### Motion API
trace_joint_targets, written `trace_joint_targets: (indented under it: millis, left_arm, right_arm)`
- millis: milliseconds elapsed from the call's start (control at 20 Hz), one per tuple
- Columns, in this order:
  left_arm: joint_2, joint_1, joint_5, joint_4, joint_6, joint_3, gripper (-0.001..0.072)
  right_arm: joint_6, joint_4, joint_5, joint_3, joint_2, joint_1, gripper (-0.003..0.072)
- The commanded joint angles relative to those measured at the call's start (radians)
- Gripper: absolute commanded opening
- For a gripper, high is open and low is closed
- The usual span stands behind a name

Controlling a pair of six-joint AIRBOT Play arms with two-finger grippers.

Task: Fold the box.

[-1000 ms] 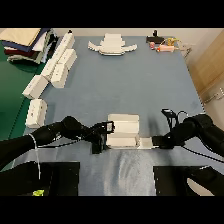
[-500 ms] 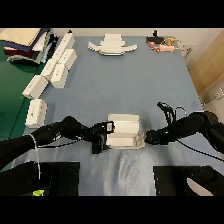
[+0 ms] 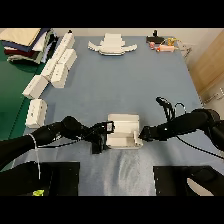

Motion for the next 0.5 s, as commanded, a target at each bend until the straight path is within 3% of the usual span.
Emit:
trace_joint_targets:
  millis: [0,200,450]
  left_arm:
    - [0.000,0.000,0.000,0.000,0.000,0.001,0.0359]
    - [0.000,0.000,0.000,0.000,0.000,0.001,0.0359]
    - [0.000,0.000,0.000,0.000,0.000,0.001,0.0359]
  right_arm:
    - [-0.008,0.010,0.017,0.005,-0.051,0.045,0.0579]
    - [0.039,-0.045,0.075,0.035,-0.150,0.153,0.0518]
    - [0.380,-0.344,0.025,0.174,-0.252,0.360,0.0518]
